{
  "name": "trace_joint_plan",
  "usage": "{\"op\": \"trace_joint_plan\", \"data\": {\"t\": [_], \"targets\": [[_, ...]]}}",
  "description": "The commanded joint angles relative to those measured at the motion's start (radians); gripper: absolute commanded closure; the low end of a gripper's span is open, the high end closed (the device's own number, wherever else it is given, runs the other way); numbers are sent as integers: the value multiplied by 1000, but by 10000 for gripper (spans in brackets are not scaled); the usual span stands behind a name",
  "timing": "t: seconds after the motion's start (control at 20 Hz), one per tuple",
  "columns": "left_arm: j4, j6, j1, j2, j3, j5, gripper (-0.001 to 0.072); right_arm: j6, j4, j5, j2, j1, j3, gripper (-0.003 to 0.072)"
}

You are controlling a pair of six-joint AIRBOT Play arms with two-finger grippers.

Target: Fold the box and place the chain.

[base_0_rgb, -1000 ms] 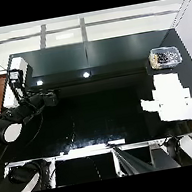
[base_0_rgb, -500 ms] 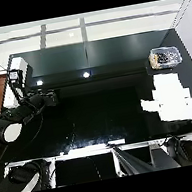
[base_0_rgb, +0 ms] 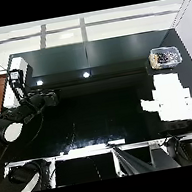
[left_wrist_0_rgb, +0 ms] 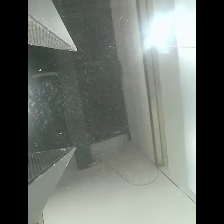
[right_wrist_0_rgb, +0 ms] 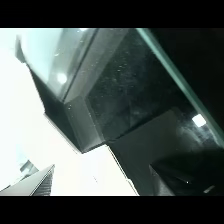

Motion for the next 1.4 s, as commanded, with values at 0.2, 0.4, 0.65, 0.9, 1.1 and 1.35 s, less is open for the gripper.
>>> {"op": "trace_joint_plan", "data": {"t": [0.2, 0.4, 0.65, 0.9, 1.1, 1.35], "targets": [[0, 0, 0, -1, 0, 0, 9, -48, 7, 36, -18, 53, 5, 218], [0, 0, 0, -1, 0, 0, 9, -63, -1, 37, -18, 95, 4, 216], [0, 0, 0, -1, 0, 0, 9, -106, -51, 17, -17, 129, 4, 491], [0, 0, 0, -1, 0, 0, 9, -121, -16, 30, 0, 130, 4, 571], [0, 0, 0, -1, 0, 0, 9, -149, 35, 38, 27, 135, 4, 666], [0, 0, 0, -1, 0, -1, 10, -152, 63, 37, 89, 220, -3, 667]]}}
